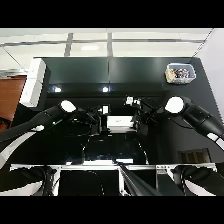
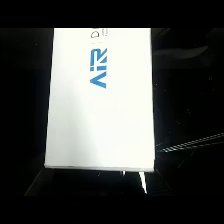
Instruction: Fold the box and place the chain.
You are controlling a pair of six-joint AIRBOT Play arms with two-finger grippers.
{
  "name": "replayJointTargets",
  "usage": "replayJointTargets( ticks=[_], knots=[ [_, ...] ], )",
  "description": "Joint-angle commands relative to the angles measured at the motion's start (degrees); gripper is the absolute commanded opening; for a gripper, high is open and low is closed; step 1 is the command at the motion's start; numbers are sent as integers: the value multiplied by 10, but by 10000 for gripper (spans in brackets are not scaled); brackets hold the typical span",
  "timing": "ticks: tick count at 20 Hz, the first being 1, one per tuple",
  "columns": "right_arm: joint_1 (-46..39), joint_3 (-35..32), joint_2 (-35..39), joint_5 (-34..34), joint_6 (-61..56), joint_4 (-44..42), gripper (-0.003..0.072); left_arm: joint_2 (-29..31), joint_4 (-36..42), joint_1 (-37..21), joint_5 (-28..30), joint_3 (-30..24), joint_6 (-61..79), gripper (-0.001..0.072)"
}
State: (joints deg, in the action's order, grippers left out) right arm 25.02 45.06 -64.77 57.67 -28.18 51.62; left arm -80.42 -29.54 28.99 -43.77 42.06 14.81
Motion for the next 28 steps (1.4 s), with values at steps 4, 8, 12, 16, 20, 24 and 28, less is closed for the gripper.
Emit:
replayJointTargets(
  ticks=[4, 8, 12, 16, 20, 24, 28],
  knots=[
    [-68, 8, 47, 70, -309, -11, 105, 0, 0, 0, 1, 0, 0, 375],
    [-78, -59, 47, 23, -320, -176, 16, 0, 0, 0, 1, 0, 0, 375],
    [-78, -102, 20, -52, -321, -283, 17, 0, 0, 0, 0, 0, 0, 375],
    [-76, -103, -19, -71, -326, -243, 17, 0, 0, 0, 1, 0, 0, 379],
    [-75, -105, -49, -69, -350, -191, 17, 0, 0, 0, 2, 0, 0, 379],
    [-75, -104, -48, -57, -350, -192, 17, 0, 0, 0, -1, 0, 0, 379],
    [-102, -84, -5, 29, -340, -181, 17, 0, 1, 0, -2, 0, 0, 378]
  ],
)
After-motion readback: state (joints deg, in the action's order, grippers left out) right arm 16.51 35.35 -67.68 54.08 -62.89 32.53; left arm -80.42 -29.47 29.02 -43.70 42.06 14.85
